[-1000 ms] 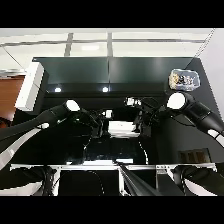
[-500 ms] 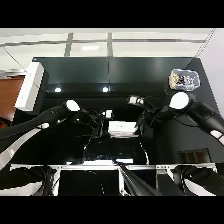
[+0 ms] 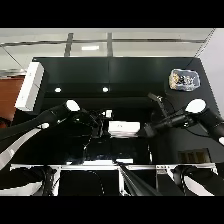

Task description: Fold the box and place the chain.

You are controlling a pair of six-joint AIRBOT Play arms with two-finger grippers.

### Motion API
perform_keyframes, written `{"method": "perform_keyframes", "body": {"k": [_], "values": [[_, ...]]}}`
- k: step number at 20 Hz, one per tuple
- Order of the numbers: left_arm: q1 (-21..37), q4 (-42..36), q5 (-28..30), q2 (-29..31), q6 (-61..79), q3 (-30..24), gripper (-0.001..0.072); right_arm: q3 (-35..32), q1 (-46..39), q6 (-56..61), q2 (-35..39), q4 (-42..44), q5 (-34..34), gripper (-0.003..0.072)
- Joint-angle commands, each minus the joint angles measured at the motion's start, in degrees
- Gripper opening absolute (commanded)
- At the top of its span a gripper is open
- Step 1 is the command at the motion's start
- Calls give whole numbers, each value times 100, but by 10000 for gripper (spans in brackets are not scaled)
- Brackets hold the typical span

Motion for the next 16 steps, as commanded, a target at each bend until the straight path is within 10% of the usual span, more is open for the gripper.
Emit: {"method": "perform_keyframes", "body": {"k": [1, 16], "values": [[2, 2, 0, -4, 0, -2, 457, -407, 409, 179, -2, 1235, -1598, 11], [4, 0, 39, -4, -20, -2, 460, -398, 745, 1270, -186, -538, -2221, 12]]}}
